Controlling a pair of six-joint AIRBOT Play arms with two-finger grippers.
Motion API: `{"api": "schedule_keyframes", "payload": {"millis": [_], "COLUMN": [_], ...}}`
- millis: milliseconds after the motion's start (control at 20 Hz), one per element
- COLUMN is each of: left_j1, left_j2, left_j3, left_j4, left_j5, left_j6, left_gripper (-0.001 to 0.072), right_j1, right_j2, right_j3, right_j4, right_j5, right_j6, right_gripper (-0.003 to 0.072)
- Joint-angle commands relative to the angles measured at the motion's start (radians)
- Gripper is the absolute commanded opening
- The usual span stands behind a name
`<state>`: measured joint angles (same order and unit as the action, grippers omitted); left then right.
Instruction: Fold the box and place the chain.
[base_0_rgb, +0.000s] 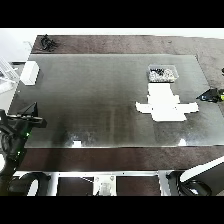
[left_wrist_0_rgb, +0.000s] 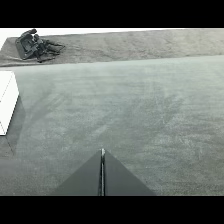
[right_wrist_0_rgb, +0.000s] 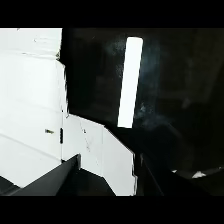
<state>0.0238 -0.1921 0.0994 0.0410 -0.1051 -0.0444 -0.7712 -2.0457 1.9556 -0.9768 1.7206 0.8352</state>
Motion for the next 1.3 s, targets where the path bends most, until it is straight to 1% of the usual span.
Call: {"api": "schedule_keyframes", "payload": {"millis": [0, 200, 400, 650, 850, 1050, 1250], "left_j1": [0.000, 0.000, 0.000, 0.000, 0.000, 0.000, 0.000], "left_j2": [0.000, 0.000, 0.000, 0.000, 0.000, 0.000, 0.000], "left_j3": [0.001, 0.001, 0.001, 0.001, 0.001, 0.001, 0.001], "left_j4": [0.000, 0.000, 0.000, 0.000, 0.000, 0.000, 0.000], "left_j5": [0.000, 0.000, 0.000, 0.000, 0.000, 0.000, 0.000], "left_j6": [0.000, 0.000, 0.000, 0.000, 0.000, 0.000, 0.000], "left_gripper": [0.0020, 0.0020, 0.0020, 0.0020, 0.0020, 0.0020, 0.0020], "right_j1": [-0.004, -0.005, -0.003, -0.002, 0.002, -0.012, -0.052], "right_j2": [-0.008, -0.019, -0.033, -0.037, -0.037, -0.037, -0.034], "right_j3": [0.006, 0.003, -0.055, -0.102, -0.133, -0.122, -0.048], "right_j4": [0.003, 0.004, 0.005, 0.008, 0.007, 0.005, -0.001], "right_j5": [-0.003, 0.003, 0.058, 0.069, 0.105, 0.104, 0.106], "right_j6": [0.002, 0.015, 0.020, 0.017, 0.016, -0.009, 0.043], "right_gripper": [0.0464, 0.0462, 0.0462, 0.0462, 0.0442, 0.0443, 0.0442]}}
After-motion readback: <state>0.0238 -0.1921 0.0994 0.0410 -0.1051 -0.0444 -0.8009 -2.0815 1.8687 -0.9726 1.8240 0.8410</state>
